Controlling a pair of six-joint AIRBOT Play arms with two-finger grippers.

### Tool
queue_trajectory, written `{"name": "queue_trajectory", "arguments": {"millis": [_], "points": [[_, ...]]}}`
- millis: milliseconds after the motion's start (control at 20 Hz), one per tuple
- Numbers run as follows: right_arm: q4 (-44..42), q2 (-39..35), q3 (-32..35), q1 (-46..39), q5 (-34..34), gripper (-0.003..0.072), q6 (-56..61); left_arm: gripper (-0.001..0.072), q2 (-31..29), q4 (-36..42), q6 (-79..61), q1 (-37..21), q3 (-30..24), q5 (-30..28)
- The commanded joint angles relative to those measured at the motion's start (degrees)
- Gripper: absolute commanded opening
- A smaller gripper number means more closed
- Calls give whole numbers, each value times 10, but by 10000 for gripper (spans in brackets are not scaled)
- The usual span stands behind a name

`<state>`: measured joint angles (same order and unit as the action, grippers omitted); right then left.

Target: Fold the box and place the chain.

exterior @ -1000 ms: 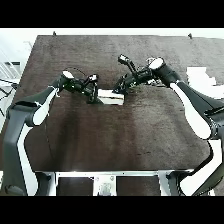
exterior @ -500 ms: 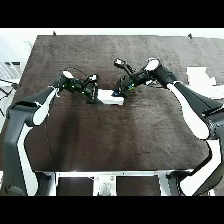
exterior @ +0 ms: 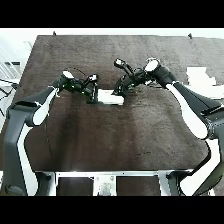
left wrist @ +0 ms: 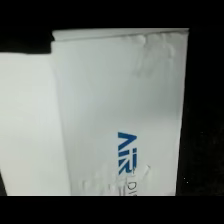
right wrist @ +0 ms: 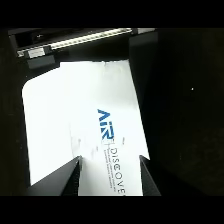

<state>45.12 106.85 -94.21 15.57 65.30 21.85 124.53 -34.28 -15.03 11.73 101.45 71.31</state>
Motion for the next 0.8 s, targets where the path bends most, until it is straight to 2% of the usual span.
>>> {"name": "queue_trajectory", "arguments": {"millis": [0, 200, 300, 450, 750], "points": [[0, -4, -17, 0, 17, 435, -1, 480, 0, 0, 0, -1, 0, 0], [-37, -14, -21, -7, 66, 423, -53, 480, 0, 0, 0, -1, 0, 0], [-46, -14, -9, -11, 65, 422, -70, 480, 0, 0, 0, -1, 0, 0], [-50, -14, 22, -17, 53, 394, -120, 480, 0, 0, 0, -1, 0, 0], [-103, -16, 64, -25, 6, 395, -188, 480, 0, 0, 0, -1, 0, 0]]}}
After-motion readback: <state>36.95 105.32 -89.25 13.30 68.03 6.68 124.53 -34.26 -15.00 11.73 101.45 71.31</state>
